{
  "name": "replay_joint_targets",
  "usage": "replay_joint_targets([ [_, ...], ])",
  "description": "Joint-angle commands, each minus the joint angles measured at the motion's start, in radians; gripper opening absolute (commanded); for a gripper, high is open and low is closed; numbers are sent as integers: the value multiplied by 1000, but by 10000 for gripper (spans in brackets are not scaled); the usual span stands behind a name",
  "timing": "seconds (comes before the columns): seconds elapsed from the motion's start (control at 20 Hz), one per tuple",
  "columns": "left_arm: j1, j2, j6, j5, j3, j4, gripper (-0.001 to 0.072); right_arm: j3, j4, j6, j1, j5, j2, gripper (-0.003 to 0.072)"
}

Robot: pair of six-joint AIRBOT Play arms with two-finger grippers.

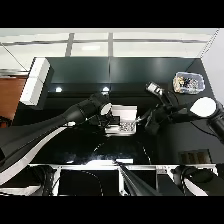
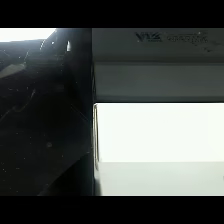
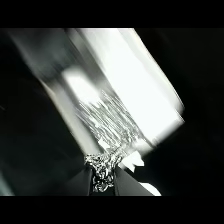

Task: Fold the box and place the chain.

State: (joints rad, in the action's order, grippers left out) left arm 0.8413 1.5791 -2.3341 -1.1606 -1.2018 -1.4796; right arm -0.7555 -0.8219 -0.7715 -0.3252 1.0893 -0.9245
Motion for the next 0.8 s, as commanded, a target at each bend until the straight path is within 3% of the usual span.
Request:
replay_joint_targets([
  [0.0, 0, 0, 0, 0, 0, 0, 28, -27, 243, -44, -15, -3, -13, 56],
  [0.25, 0, 0, 0, 0, 0, 0, 27, -27, 149, -89, -45, -81, -108, 58],
  [0.3, 0, 0, 0, 0, 0, 0, 27, -27, 148, -89, -45, -79, -122, 126],
  [0.35, 0, 0, 0, 0, 0, 0, 28, -27, 132, -90, -44, -76, -127, 348],
  [0.4, 0, 0, 0, 0, 0, 0, 27, -29, 101, -93, -35, -64, -125, 435],
  [0.6, 0, 0, 0, 0, 0, 0, 27, -75, -58, -130, 139, 134, -74, 434],
  [0.75, -1, 0, 0, 2, 0, 0, 27, -80, -103, -131, 325, 177, 7, 434],
])
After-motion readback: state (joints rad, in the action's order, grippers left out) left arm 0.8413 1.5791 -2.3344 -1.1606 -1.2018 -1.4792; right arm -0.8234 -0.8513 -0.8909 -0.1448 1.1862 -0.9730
